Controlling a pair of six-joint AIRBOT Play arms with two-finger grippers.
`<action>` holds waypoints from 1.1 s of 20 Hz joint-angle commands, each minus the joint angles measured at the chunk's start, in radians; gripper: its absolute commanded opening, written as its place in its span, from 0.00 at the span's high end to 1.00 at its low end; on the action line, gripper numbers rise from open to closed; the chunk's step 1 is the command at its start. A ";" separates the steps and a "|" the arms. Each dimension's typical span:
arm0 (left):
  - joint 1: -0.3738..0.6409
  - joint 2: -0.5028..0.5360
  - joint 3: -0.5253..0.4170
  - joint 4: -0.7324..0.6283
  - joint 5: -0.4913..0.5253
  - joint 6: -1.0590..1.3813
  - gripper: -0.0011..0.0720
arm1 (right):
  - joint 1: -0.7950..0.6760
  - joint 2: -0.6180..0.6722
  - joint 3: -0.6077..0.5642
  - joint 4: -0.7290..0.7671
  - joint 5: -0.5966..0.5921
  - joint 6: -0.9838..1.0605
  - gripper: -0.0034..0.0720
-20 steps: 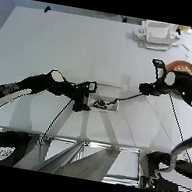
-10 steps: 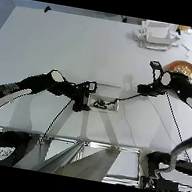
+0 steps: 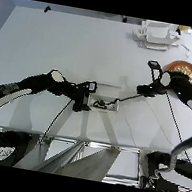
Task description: Fold the box and place the chain.
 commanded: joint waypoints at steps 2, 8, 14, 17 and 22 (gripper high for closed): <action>0.000 0.001 0.000 0.000 0.009 0.000 0.74 | 0.083 0.146 0.000 -0.002 0.081 -0.002 0.94; 0.000 0.001 0.000 0.000 0.010 0.000 0.74 | 0.227 0.459 0.000 0.066 0.098 -0.001 0.94; 0.000 0.001 0.000 0.000 0.009 0.000 0.74 | 0.300 0.674 0.000 0.222 0.099 -0.001 0.94; 0.000 0.001 0.000 0.000 0.009 0.000 0.74 | 0.320 0.702 0.000 0.310 0.099 -0.002 0.94; 0.000 0.001 0.000 0.000 0.009 0.000 0.74 | 0.391 0.699 -0.002 0.391 0.057 -0.046 0.94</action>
